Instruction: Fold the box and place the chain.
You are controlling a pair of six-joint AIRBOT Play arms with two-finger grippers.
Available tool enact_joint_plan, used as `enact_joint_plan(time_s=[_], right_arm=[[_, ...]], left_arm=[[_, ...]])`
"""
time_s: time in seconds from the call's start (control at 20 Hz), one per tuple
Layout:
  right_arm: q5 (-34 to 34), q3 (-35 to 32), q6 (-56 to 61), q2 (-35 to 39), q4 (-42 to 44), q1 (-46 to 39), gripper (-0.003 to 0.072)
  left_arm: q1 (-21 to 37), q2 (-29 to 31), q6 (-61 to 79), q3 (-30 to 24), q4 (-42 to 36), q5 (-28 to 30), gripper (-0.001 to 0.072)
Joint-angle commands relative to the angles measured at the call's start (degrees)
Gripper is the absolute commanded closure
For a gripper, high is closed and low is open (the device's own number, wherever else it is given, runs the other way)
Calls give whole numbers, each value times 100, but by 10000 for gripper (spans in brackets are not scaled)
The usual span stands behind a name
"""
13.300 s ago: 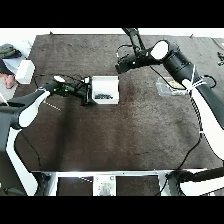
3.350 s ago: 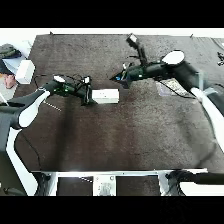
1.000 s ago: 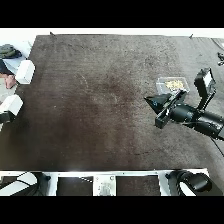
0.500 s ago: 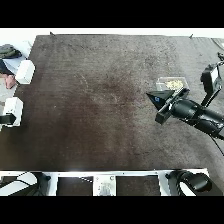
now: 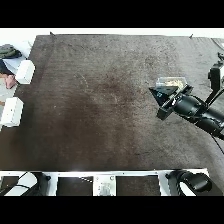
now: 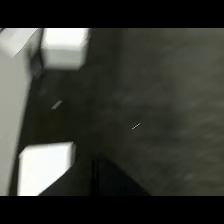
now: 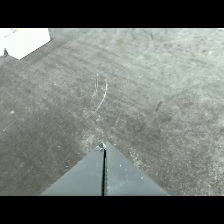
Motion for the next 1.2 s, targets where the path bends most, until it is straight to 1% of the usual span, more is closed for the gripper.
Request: enact_joint_plan(time_s=[0.0,0.05,0.15,0.25,0.35,0.45,0.5,0.6,0.65,0.7,0.75,0.85,0.9,1.0,1.15], right_arm=[[-153,0,9,114,-249,4,717],[-181,-2,33,210,-391,4,717],[-337,-15,439,365,-780,4,718],[-780,-236,896,581,-1270,4,718],[-1436,-710,1320,938,-1622,4,718],[-2033,-1346,1486,1333,-1690,4,718],[-2227,-1628,1486,1515,-1687,4,718],[-2459,-2116,1484,1862,-1690,4,717],[-2538,-2304,1484,2002,-1690,4,716],[-2549,-2433,1484,2076,-1687,4,716],[-2544,-2516,1484,2096,-1690,4,716],[-2549,-2564,1484,2094,-1690,4,716],[-2581,-2564,1484,2094,-1690,4,716],[-2723,-2564,1484,2094,-1690,4,716],[-3211,-2564,1484,2094,-1690,4,716]], left_arm=[[-315,319,667,267,-1882,-634,704],[-584,573,772,267,-1932,-175,705],[-1244,1213,1250,212,-1884,623,705],[-1886,1853,1624,-92,-1888,1318,705],[-2605,2555,2013,-734,-1886,2155,706],[-3342,3213,2120,-1558,-1888,3314,705],[-3703,3526,2138,-1989,-1888,3901,705],[-4441,4133,2317,-2848,-1891,4868,705],[-4780,4380,2310,-3228,-1891,5252,705],[-5021,4559,2262,-3517,-1895,5512,705],[-5187,4695,2155,-3748,-1895,5619,704],[-5285,4704,1989,-3980,-1895,5517,701],[-5285,4699,1926,-4035,-1895,5421,700],[-5285,4693,1926,-4065,-1895,5414,699],[-5285,4693,1923,-4065,-1895,5401,699]])
